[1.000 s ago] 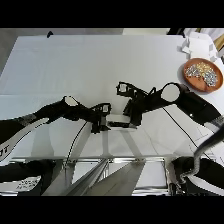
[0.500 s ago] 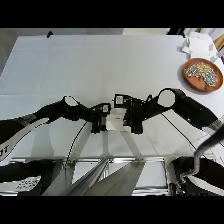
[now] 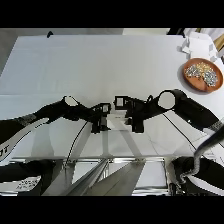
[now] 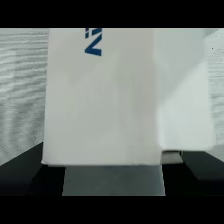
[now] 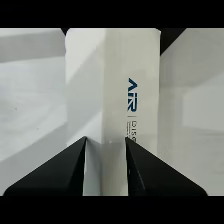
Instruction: Fold the box and place the chain.
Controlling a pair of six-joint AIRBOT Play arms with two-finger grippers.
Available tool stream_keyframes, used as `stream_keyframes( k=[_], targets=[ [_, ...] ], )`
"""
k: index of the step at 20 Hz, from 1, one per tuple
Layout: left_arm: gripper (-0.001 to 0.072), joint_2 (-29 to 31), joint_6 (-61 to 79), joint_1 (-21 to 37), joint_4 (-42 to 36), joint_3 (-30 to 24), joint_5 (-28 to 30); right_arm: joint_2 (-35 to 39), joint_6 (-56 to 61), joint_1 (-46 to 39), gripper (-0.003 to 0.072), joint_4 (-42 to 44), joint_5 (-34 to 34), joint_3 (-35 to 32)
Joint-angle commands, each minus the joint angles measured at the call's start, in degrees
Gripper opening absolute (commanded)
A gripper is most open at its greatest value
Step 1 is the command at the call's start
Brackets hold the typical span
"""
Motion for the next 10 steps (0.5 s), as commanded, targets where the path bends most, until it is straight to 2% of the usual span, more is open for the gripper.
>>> stream_keyframes(
  k=[1,3,10],
  targets=[
    [0.0207,0.0,0.2,0.0,0.1,0.0,0.0,0.0,0.0,0.0,0.0217,-1.7,-1.7,0.0],
    [0.0207,0.0,0.2,0.0,0.1,0.0,0.0,0.0,0.0,0.0,0.0179,-1.7,-1.8,0.0],
    [0.0207,0.0,0.2,0.0,0.1,0.0,0.0,0.0,0.2,0.0,0.0155,-1.7,-2.4,-0.3]
  ],
)
